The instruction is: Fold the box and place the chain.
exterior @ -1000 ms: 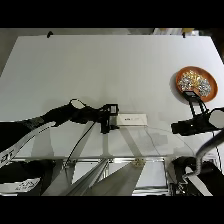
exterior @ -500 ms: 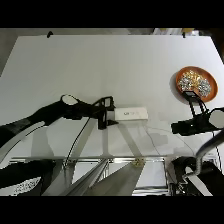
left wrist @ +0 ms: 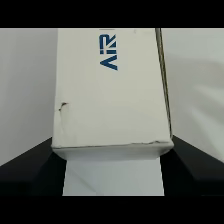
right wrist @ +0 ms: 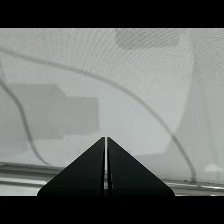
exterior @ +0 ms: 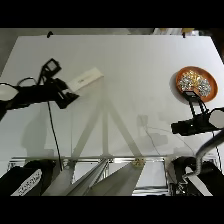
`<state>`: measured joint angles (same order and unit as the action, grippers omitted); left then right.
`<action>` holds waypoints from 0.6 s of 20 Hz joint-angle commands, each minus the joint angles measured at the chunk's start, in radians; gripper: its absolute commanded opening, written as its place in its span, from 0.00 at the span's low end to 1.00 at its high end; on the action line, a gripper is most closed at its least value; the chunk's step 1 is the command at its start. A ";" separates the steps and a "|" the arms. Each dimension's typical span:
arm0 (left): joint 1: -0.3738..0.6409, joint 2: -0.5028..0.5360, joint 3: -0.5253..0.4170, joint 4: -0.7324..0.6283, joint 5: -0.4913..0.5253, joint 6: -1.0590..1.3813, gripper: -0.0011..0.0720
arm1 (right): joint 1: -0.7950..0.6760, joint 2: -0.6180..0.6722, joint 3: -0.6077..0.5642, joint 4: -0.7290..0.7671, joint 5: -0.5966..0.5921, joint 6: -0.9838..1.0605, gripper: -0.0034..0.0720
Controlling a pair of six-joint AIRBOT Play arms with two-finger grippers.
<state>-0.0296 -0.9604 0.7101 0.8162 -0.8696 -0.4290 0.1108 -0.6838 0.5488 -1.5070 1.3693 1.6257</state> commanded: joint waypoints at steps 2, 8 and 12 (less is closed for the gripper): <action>0.222 0.025 -0.021 0.201 -0.010 -0.242 0.19 | -0.001 0.000 0.000 0.000 0.000 0.000 0.07; 0.331 -0.075 -0.044 0.352 -0.025 -0.387 0.23 | -0.001 0.000 0.000 0.000 0.000 0.000 0.07; 0.330 -0.158 -0.044 0.429 -0.034 -0.480 0.23 | -0.001 0.000 0.000 0.000 0.000 0.000 0.07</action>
<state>0.2874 -1.0645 0.6682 1.1656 -0.8913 -0.8204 0.1108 -0.6838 0.5488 -1.5070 1.3693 1.6257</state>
